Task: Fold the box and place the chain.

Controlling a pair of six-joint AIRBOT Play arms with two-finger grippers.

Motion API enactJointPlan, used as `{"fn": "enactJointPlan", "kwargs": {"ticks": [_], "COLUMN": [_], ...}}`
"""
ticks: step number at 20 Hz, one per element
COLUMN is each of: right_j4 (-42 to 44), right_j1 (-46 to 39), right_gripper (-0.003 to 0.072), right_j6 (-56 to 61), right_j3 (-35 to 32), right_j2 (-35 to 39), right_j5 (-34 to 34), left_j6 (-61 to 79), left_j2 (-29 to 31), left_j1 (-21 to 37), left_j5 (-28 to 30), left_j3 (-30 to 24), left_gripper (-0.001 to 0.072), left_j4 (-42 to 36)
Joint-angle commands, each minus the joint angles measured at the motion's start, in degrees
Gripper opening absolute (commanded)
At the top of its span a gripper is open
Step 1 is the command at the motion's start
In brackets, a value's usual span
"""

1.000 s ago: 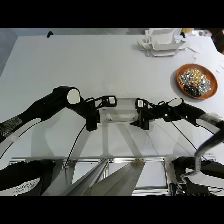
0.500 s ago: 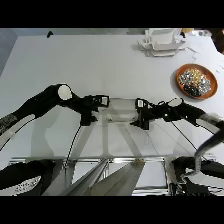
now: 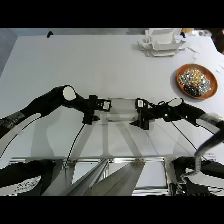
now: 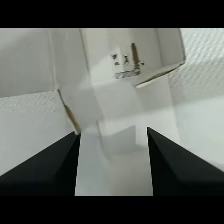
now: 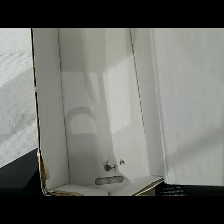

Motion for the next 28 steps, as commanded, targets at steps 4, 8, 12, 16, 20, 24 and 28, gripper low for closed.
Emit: {"fn": "enactJointPlan", "kwargs": {"ticks": [4, 8, 12, 16, 20, 24, 28], "right_j4": [0.02, 0.02, 0.02, 0.00, 0.02, 0.02, 0.02], "right_j1": [-0.02, -0.02, -0.02, -0.02, -0.02, -0.02, -0.02], "right_gripper": [0.0436, 0.0436, 0.0436, 0.0436, 0.0436, 0.0436, 0.0436], "right_j6": [0.02, 0.02, 0.02, 0.00, 0.02, 0.02, 0.00], "right_j3": [0.00, 0.00, 0.00, 0.00, 0.00, 0.00, 0.00], "right_j2": [-0.04, -0.04, -0.04, -0.04, -0.04, -0.04, -0.04], "right_j5": [0.07, 0.04, 0.04, 0.04, 0.04, 0.04, 0.07], "left_j6": [0.68, 0.70, 0.68, 0.68, 0.68, 0.44, 0.42], "left_j2": [-0.35, -0.35, -0.35, -0.35, -0.42, -0.72, -0.81], "left_j1": [-1.20, -2.34, -2.62, -3.45, -4.72, -5.51, -6.56], "left_j5": [1.36, 0.20, 0.33, 0.66, 4.44, 5.38, 5.38], "left_j3": [-0.02, -0.02, -0.02, -0.02, -0.02, 0.00, 0.00], "left_gripper": [0.0451, 0.0386, 0.0343, 0.0310, 0.0310, 0.0309, 0.0030], "left_j4": [-0.59, -2.82, -3.43, -4.33, -5.60, -6.82, -7.13]}}
